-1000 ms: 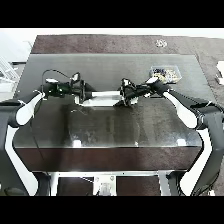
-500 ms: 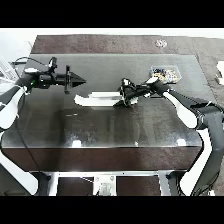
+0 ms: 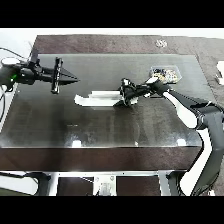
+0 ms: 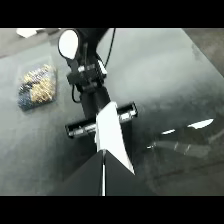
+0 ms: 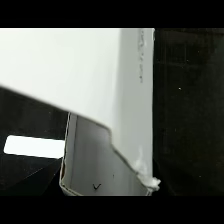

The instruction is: Fold the box and place the chain.

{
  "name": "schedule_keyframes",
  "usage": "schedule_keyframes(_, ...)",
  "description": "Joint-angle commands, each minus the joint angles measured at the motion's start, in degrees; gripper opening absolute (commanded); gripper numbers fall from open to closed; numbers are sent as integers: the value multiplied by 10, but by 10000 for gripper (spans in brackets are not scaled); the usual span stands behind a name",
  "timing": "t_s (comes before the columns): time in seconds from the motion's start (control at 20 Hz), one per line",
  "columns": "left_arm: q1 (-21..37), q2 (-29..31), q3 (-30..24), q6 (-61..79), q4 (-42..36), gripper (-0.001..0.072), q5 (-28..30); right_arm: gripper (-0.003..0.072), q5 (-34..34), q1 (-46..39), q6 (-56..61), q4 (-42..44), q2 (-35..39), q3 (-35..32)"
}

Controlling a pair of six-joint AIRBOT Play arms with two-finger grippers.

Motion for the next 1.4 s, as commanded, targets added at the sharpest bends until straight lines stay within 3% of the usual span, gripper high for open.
schedule_keyframes(0.0,-8,106,-115,45,7,14,86,469,0,0,0,0,0,0)
schedule_keyframes(0.1,-23,146,-183,63,8,14,139,469,0,0,0,0,0,0)
schedule_keyframes(0.3,-73,152,-263,68,33,17,209,469,0,0,0,0,0,0)
schedule_keyframes(0.45,-115,133,-274,98,36,19,292,469,0,0,0,0,0,0)
schedule_keyframes(0.75,-121,58,-271,96,-2,19,300,469,0,0,0,0,0,0)
schedule_keyframes(0.9,-121,21,-226,92,-14,20,301,469,0,0,0,0,0,0)
schedule_keyframes(1.35,-121,-127,23,23,-27,19,310,469,0,0,0,0,0,0)
